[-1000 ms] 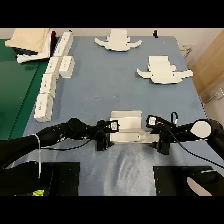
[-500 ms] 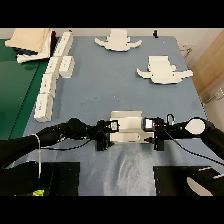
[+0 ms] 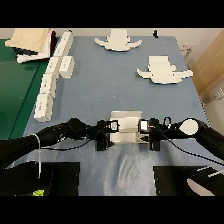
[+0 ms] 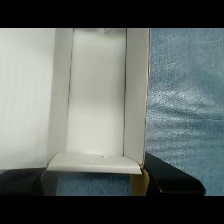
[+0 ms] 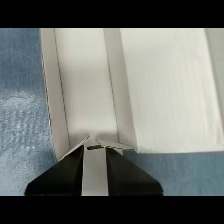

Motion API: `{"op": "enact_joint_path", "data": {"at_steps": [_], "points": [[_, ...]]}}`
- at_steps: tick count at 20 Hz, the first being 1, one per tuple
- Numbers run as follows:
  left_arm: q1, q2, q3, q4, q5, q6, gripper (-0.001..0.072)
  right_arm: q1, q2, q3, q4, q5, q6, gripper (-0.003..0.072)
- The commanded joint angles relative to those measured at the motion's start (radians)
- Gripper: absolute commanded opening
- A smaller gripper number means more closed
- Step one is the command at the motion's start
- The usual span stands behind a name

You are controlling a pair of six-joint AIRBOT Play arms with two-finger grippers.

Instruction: Fold the box.

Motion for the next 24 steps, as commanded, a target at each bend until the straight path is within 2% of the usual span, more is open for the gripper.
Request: {"op": "enact_joint_path", "data": {"at_steps": [1,2,3,4,5,8,13,14,15,16,17,18,21,24], "points": [[0.0,-0.001,0.0,0.0,0.0,0.0,0.0524,0.035,-0.018,0.0,0.007,-0.061,-0.007,0.0197],[0.0,-0.001,0.0,0.0,0.0,0.0,0.0525,0.036,-0.018,0.0,0.008,-0.061,-0.007,0.0203],[0.0,-0.001,0.0,0.0,0.0,0.0,0.0525,0.036,-0.018,0.0,0.009,-0.061,-0.007,0.0293],[0.0,-0.001,0.0,0.0,0.0,0.0,0.0524,0.036,-0.018,0.0,0.017,-0.06,-0.008,0.0486],[0.0,-0.001,0.0,0.0,0.0,0.0,0.0525,0.036,-0.018,0.0,0.027,-0.058,-0.008,0.0636],[0.0,-0.001,0.0,0.0,0.0,0.0,0.0525,0.036,-0.018,0.0,0.039,-0.054,-0.007,0.0702],[0.0,-0.001,0.0,0.0,0.0,0.0,0.0525,0.035,-0.014,0.001,-0.004,-0.043,0.032,0.0696],[0.0,-0.001,0.0,0.0,0.0,0.0,0.0525,0.035,-0.007,0.006,-0.043,-0.028,0.114,0.0598],[0.0,-0.001,0.0,0.0,0.0,0.0,0.0525,0.035,0.008,0.018,-0.106,-0.005,0.262,0.0385],[0.0,-0.001,0.0,0.0,0.0,0.0,0.0525,0.035,0.027,0.037,-0.203,0.028,0.467,0.0204],[0.0,-0.001,0.0,0.0,0.0,0.0,0.0525,0.035,0.045,0.059,-0.307,0.072,0.65,0.0077],[0.0,-0.001,0.0,0.0,0.0,0.0,0.0524,0.035,0.065,0.085,-0.416,0.143,0.811,0.0004],[0.0,-0.001,0.0,0.0,0.0,0.0,0.0524,0.035,0.132,0.164,-0.693,0.345,1.153,0.0004],[0.0,-0.001,0.0,0.0,0.0,0.0,0.0525,-0.019,0.194,0.203,-1.046,0.42,1.603,0.0004]]}}
